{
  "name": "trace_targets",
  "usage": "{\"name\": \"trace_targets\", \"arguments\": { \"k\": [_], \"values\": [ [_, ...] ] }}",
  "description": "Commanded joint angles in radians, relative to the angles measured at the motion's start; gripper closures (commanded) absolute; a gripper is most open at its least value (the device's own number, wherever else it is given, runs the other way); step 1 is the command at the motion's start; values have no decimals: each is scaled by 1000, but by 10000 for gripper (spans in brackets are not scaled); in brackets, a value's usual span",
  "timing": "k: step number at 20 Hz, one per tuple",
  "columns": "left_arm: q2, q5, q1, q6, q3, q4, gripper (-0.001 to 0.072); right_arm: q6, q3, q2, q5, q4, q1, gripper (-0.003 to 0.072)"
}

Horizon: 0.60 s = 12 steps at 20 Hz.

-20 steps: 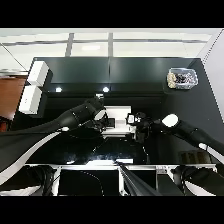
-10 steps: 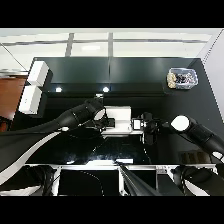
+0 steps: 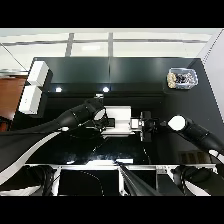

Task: Fold the box and place the chain.

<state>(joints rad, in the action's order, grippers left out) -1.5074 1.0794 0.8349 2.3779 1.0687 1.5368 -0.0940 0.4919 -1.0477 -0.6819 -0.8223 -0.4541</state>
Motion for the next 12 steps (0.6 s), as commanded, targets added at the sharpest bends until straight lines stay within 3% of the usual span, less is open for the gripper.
{"name": "trace_targets", "arguments": {
  "k": [1, 3, 5, 12],
  "values": [
    [0, -1, 0, 1, 0, 0, 683, 12, 0, -19, 11, 71, -22, 314],
    [0, -1, 0, 1, 0, -1, 683, 12, 0, -28, 11, 111, -24, 316],
    [0, -1, 0, 1, 0, -1, 683, 16, 0, -40, 10, 148, -24, 418],
    [0, 0, 0, 1, 0, -1, 683, 16, 0, -46, 14, 258, -26, 417]
  ]
}}
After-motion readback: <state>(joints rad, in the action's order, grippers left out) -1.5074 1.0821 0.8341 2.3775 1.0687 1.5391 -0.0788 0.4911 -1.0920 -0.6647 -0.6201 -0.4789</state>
